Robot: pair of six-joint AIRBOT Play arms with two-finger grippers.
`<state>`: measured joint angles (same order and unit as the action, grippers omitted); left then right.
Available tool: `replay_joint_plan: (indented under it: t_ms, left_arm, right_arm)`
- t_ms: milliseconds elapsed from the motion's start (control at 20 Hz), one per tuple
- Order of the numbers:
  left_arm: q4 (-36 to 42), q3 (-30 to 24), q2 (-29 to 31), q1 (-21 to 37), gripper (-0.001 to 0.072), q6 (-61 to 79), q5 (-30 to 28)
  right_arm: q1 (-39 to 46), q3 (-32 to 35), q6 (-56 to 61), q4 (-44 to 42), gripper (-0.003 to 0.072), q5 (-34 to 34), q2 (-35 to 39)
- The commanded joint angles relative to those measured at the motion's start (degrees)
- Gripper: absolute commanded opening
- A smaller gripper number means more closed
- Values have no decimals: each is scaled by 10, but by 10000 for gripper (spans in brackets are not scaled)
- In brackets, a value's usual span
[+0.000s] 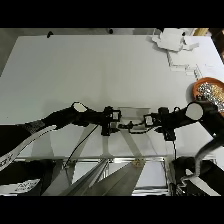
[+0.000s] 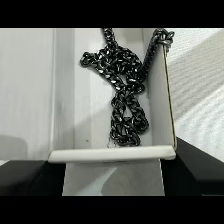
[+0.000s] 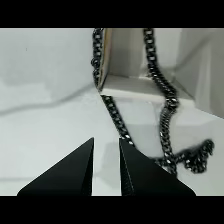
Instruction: Fold the box and place the chain.
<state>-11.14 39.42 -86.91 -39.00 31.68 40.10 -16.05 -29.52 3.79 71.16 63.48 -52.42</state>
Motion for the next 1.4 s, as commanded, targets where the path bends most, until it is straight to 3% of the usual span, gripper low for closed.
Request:
replay_joint_plan:
  t_ms: [0,350,600,700,800,950,1200,1350]
  left_arm:
    - [0,0,0,0,389,0,0]
    - [0,0,0,0,389,0,0]
    - [0,0,0,0,389,0,0]
    - [0,0,0,0,389,0,0]
    - [0,0,0,0,389,0,0]
    - [0,0,0,0,389,0,0]
    - [0,0,0,0,389,0,0]
    - [0,0,0,0,389,0,0]
  right_arm:
    - [4,36,-63,-16,161,-63,1]
    - [4,36,-88,-30,161,-94,-72]
    - [4,36,-88,-31,158,-121,-81]
    - [4,36,-88,-30,22,-119,-81]
    - [4,36,-81,-30,25,-112,-78]
    - [4,36,-81,-19,25,-82,-37]
    - [4,36,-48,-23,25,-35,98]
    - [4,36,-47,-75,25,-15,163]
